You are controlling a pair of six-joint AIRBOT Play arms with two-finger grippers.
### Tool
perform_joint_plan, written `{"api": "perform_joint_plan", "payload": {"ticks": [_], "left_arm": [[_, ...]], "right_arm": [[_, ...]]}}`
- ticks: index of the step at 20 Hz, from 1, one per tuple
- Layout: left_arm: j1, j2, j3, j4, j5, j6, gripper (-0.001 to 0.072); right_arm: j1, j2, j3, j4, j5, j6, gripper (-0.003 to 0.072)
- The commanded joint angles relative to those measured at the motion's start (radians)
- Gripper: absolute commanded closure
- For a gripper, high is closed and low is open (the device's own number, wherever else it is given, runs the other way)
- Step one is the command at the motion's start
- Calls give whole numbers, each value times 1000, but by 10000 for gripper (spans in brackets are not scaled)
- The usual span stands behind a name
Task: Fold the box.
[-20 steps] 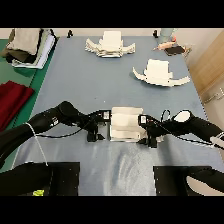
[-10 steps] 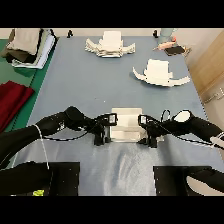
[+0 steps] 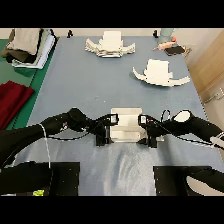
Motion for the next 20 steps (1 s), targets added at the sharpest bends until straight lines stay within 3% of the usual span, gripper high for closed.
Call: {"api": "perform_joint_plan", "payload": {"ticks": [1,2,4,7,8,20], "left_arm": [[-1,-4,-1,-6,8,-5,7],[-1,-4,-1,-6,9,-4,7],[-7,-6,-1,-6,24,-4,135],[-21,-6,-1,-5,28,-4,138],[-21,-6,-1,-5,31,-4,258],[-21,-5,-1,-5,31,-6,262]], "right_arm": [[0,1,1,0,1,0,119],[0,1,1,0,1,0,119],[0,1,1,0,1,0,119],[0,1,1,0,1,0,119],[0,1,1,0,2,0,119],[0,1,1,0,1,0,119]]}}
